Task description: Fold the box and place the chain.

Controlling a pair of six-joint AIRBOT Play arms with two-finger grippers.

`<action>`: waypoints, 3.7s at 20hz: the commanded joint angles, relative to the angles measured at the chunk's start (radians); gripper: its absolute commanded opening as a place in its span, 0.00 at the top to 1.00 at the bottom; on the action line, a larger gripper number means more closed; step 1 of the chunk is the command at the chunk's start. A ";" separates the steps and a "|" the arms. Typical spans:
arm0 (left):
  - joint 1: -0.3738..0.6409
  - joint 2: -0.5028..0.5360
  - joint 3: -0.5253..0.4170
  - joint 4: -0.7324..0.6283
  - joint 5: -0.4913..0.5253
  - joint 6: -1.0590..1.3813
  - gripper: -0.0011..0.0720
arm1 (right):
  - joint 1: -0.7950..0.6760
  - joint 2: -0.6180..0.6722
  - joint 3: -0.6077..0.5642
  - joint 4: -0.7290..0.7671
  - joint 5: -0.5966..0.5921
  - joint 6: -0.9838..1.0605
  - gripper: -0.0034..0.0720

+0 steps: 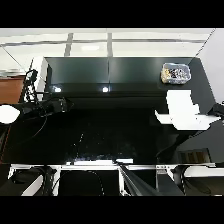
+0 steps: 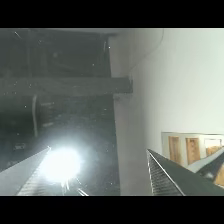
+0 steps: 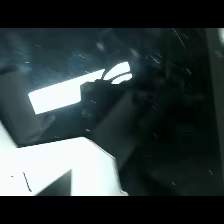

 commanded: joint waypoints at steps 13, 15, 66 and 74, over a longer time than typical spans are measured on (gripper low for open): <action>-0.019 -0.008 -0.004 -0.011 -0.010 0.006 0.02 | 0.265 0.546 -0.355 0.478 -0.011 -0.032 0.94; -0.047 -0.018 -0.004 -0.011 0.002 0.007 0.02 | 0.392 0.679 -0.502 0.595 -0.145 0.003 0.94; -0.233 -0.818 0.568 -0.452 -0.486 0.956 0.96 | 0.739 0.793 -0.532 0.282 -0.301 0.056 0.02; -0.359 -0.684 0.477 -0.256 -0.349 0.881 0.96 | 0.730 0.780 -0.532 0.255 -0.366 -0.005 0.02</action>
